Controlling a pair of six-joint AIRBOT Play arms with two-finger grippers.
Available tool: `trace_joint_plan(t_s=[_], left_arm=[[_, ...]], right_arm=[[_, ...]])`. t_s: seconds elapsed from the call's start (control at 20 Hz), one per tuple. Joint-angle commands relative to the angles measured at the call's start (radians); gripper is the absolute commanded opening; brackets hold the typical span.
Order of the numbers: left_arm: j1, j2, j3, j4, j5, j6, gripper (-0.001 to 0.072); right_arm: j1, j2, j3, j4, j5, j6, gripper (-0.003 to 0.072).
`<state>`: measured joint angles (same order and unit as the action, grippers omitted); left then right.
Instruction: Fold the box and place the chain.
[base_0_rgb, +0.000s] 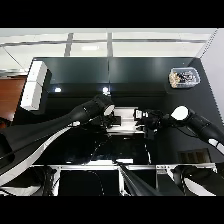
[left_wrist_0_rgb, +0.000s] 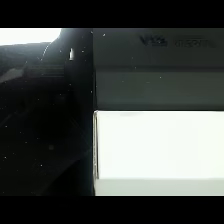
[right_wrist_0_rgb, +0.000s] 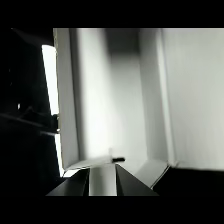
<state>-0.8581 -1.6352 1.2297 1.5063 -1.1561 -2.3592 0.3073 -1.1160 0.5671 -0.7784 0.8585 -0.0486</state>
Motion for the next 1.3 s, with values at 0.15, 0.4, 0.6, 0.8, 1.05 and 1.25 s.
trace_joint_plan(t_s=[0.15,0.4,0.6,0.8,1.05,1.25], left_arm=[[0.001,0.000,0.000,0.000,0.003,-0.001,0.0024],[0.001,0.000,0.000,0.000,0.003,-0.001,0.0025],[0.001,-0.002,0.000,0.000,0.002,-0.001,0.0025],[0.001,-0.002,0.000,0.000,0.002,-0.001,0.0024],[0.001,-0.002,0.000,0.000,0.002,-0.001,0.0024],[0.001,-0.002,0.000,0.000,0.002,-0.001,0.0024]], right_arm=[[-0.063,0.053,0.000,-0.139,0.111,0.084,0.0203],[-0.062,0.045,0.000,-0.077,-0.006,0.027,0.0595],[-0.060,-0.002,0.000,0.031,-0.006,-0.117,0.0471],[-0.054,-0.031,0.000,0.080,0.012,-0.147,0.0233],[0.014,-0.058,0.000,0.162,-0.063,-0.147,0.0061],[0.046,-0.084,0.000,0.207,-0.111,-0.145,0.0062]])
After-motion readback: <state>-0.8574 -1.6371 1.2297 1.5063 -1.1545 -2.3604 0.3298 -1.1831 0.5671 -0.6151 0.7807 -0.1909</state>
